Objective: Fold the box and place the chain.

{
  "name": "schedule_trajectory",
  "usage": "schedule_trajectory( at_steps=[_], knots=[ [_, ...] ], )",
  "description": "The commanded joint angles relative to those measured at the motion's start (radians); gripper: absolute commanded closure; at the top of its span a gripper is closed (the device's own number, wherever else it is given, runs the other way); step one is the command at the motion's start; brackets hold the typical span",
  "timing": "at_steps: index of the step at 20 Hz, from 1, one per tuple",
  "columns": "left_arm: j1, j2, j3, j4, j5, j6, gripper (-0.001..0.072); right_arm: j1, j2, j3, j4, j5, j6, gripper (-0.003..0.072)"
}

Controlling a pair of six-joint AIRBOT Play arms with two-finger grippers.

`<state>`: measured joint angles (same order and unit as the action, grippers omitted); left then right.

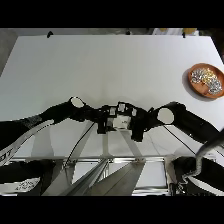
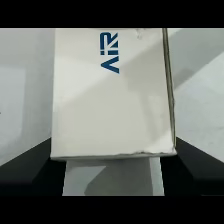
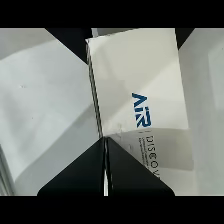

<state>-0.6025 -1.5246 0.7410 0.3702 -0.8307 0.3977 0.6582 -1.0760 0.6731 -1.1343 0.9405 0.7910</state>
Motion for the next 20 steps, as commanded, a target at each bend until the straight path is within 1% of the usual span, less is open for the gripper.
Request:
schedule_trajectory(
  at_steps=[1,2,4,5,7,8,9,12,13,14,16,20],
  knots=[
    [0.000,0.001,0.000,0.004,0.005,0.002,0.0454,-0.013,0.054,0.052,-0.090,0.011,0.222,0.0669],
    [0.000,0.001,0.000,0.004,0.004,0.002,0.0454,-0.033,0.074,0.076,-0.149,0.032,0.333,0.0669],
    [0.000,0.001,0.000,0.004,0.004,0.002,0.0454,-0.099,0.114,0.119,-0.269,0.135,0.527,0.0669],
    [0.000,0.001,0.000,0.004,0.004,0.002,0.0454,-0.151,0.134,0.126,-0.305,0.207,0.565,0.0669],
    [0.000,0.001,0.000,0.004,0.004,0.002,0.0454,-0.277,0.149,0.125,-0.338,0.344,0.570,0.0669],
    [0.000,0.001,0.000,0.004,0.004,0.002,0.0454,-0.350,0.149,0.117,-0.354,0.380,0.570,0.0669],
    [0.000,0.001,0.000,0.004,0.004,0.002,0.0454,-0.421,0.149,0.097,-0.369,0.378,0.571,0.0669],
    [0.000,0.001,0.000,0.004,0.004,0.002,0.0454,-0.620,0.149,-0.012,-0.388,0.327,0.600,0.0669],
    [0.000,0.001,0.000,0.004,0.004,0.002,0.0454,-0.669,0.149,-0.029,-0.386,0.336,0.602,0.0668],
    [0.000,0.001,0.000,0.004,0.004,0.002,0.0454,-0.709,0.150,-0.029,-0.372,0.371,0.631,0.0668],
    [0.000,0.001,0.000,0.004,0.004,0.002,0.0454,-0.754,0.151,-0.029,-0.372,0.409,0.644,0.0668],
    [0.000,0.001,0.000,0.004,0.004,0.002,0.0454,-0.765,0.151,-0.029,-0.372,0.410,0.645,0.0668]
  ],
)
